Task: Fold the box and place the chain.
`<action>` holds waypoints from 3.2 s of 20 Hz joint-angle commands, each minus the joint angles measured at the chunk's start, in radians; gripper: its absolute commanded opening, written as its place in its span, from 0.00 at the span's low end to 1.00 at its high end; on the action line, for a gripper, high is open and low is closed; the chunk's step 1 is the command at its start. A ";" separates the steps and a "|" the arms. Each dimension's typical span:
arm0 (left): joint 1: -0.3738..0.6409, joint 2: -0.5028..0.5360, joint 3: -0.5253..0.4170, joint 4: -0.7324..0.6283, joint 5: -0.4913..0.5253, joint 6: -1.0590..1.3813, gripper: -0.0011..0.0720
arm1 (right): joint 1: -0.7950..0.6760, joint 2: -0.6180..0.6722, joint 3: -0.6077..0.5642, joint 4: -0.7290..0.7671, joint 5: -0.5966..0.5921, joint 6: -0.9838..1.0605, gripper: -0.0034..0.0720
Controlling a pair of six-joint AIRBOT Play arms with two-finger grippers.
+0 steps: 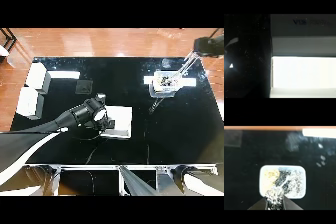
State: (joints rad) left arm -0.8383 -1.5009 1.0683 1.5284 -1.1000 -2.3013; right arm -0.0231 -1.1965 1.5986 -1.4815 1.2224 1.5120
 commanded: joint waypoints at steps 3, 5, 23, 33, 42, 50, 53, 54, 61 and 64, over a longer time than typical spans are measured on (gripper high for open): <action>0.001 0.000 0.000 0.001 0.000 0.000 0.04 | 0.001 0.228 -0.040 0.145 0.200 -0.097 0.07; 0.001 0.000 0.000 0.001 0.000 0.000 0.04 | 0.002 0.300 -0.094 0.205 0.238 -0.123 0.07; 0.000 0.000 0.000 0.000 0.005 0.000 0.04 | 0.447 0.439 -0.535 0.557 -0.029 -0.120 0.07; -0.001 0.000 0.000 0.000 0.006 0.000 0.04 | 0.451 0.439 -0.469 0.786 -0.245 -0.186 0.07; -0.001 0.000 0.000 0.000 0.006 0.000 0.04 | 0.451 0.438 -0.396 0.773 -0.328 -0.185 0.07; -0.001 0.000 0.000 0.000 0.011 0.000 0.04 | 0.451 0.431 -0.396 0.702 -0.237 -0.158 0.07; -0.001 0.000 0.000 0.000 0.012 0.000 0.04 | 0.452 0.412 -0.396 0.705 -0.209 -0.158 0.07; -0.001 0.000 0.000 0.000 0.012 0.000 0.04 | 0.452 0.404 -0.396 0.707 -0.206 -0.157 0.07; -0.001 0.000 0.000 0.000 0.018 0.000 0.04 | 0.481 0.359 -0.420 0.741 -0.163 -0.158 0.07; -0.001 0.000 0.000 0.000 0.018 0.000 0.04 | 0.496 0.358 -0.499 0.685 -0.156 -0.116 0.07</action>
State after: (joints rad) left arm -0.8383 -1.5009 1.0683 1.5288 -1.0832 -2.3009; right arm 0.4591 -0.8314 1.1519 -0.7605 1.0458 1.3655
